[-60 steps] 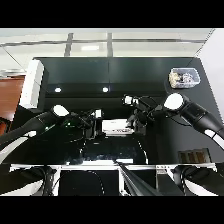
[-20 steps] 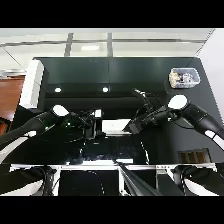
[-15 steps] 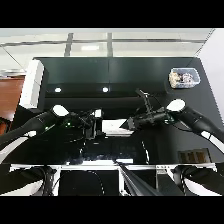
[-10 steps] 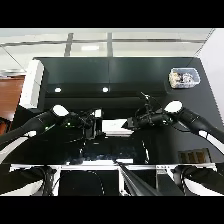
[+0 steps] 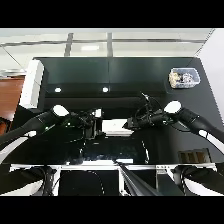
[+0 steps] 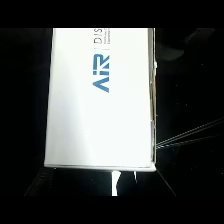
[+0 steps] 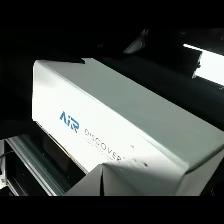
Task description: Fold the box and place the chain.
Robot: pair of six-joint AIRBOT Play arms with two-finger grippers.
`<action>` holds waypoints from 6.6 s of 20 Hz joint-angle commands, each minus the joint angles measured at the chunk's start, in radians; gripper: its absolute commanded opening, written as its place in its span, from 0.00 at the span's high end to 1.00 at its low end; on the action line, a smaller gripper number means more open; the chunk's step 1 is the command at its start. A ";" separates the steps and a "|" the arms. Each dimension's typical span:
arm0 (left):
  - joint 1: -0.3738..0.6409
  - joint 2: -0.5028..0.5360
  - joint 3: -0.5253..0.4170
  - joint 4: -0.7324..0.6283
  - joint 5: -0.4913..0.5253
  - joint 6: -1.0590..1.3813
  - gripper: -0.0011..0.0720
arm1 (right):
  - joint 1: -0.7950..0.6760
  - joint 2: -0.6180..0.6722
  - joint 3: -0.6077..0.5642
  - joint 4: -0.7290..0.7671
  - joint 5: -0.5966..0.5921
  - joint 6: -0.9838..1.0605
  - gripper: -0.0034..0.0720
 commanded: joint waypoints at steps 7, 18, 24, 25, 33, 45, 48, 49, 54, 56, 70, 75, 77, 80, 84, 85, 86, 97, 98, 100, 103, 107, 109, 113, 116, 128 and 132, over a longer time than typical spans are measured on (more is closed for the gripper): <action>0.015 0.039 0.002 0.032 0.023 -0.114 0.00 | -0.220 0.304 0.101 -0.320 0.380 0.123 0.93; -0.146 0.097 0.254 0.190 0.000 -0.467 0.00 | -0.330 0.536 0.100 -0.540 0.278 0.212 0.93; -0.198 -0.061 0.319 0.182 -0.031 -0.619 0.00 | -0.330 0.536 0.100 -0.539 0.239 0.212 0.93; -0.198 -0.073 0.319 0.168 -0.035 -0.618 0.00 | -0.330 0.536 0.100 -0.539 0.239 0.212 0.93; -0.200 -0.087 0.319 0.130 -0.074 -0.527 0.02 | -0.330 0.536 0.100 -0.540 0.236 0.212 0.93; -0.224 -0.087 0.320 0.266 -0.126 -0.423 0.01 | -0.330 0.536 0.100 -0.539 0.208 0.212 0.93; -0.256 -0.090 0.320 0.385 -0.126 -0.422 0.01 | -0.330 0.536 0.100 -0.539 0.203 0.212 0.93; -0.257 -0.093 0.320 0.394 -0.124 -0.422 0.01 | -0.330 0.536 0.100 -0.538 0.198 0.212 0.93; -0.258 -0.131 0.320 0.394 -0.103 -0.422 0.02 | -0.330 0.536 0.100 -0.538 0.187 0.212 0.93; -0.258 -0.143 0.320 0.395 -0.096 -0.422 0.02 | -0.330 0.536 0.100 -0.538 0.187 0.213 0.93; -0.253 -0.043 0.395 0.404 -0.097 -0.438 0.02 | -0.330 0.536 0.100 -0.535 0.201 0.228 0.93; -0.240 0.011 0.395 0.422 -0.041 -0.468 0.01 | -0.330 0.536 0.100 -0.535 0.201 0.228 0.93; -0.235 0.018 0.395 0.423 -0.049 -0.472 0.01 | -0.330 0.535 0.100 -0.535 0.202 0.228 0.93; -0.231 0.013 0.395 0.428 -0.093 -0.556 0.01 | -0.330 0.536 0.100 -0.535 0.202 0.228 0.93; -0.217 -0.019 0.395 0.443 -0.190 -0.570 0.01 | -0.330 0.536 0.100 -0.535 0.201 0.228 0.93; -0.208 -0.032 0.395 0.443 -0.195 -0.569 0.02 | -0.330 0.535 0.100 -0.535 0.201 0.229 0.93; -0.200 -0.042 0.395 0.443 -0.195 -0.570 0.02 | -0.330 0.536 0.100 -0.535 0.201 0.229 0.93; -0.188 -0.083 0.397 0.411 -0.181 -0.565 0.03 | -0.330 0.535 0.100 -0.536 0.195 0.235 0.93; -0.188 -0.083 0.397 0.404 -0.181 -0.565 0.03 | -0.330 0.535 0.100 -0.536 0.195 0.235 0.93; -0.188 -0.083 0.397 0.396 -0.183 -0.565 0.03 | -0.330 0.536 0.100 -0.536 0.195 0.234 0.93; -0.190 -0.088 0.397 0.396 -0.190 -0.556 0.03 | -0.330 0.535 0.100 -0.536 0.195 0.235 0.93; -0.213 -0.114 0.397 0.394 -0.214 -0.451 0.03 | -0.330 0.535 0.100 -0.536 0.194 0.235 0.93; -0.221 -0.134 0.397 0.398 -0.167 -0.448 0.03 | -0.330 0.535 0.100 -0.536 0.194 0.234 0.93; -0.245 -0.175 0.397 0.452 -0.102 -0.463 0.03 | -0.330 0.535 0.100 -0.536 0.193 0.235 0.93; -0.277 -0.156 0.406 0.584 -0.107 -0.660 0.44 | -0.330 0.535 0.100 -0.536 0.188 0.235 0.93; 0.327 0.095 0.410 1.202 -0.614 -1.574 0.45 | -0.330 0.535 0.100 -0.541 0.228 0.283 0.93; 0.589 0.099 0.365 1.078 -0.727 -1.667 0.45 | -0.328 0.535 0.100 -0.541 0.228 0.283 0.93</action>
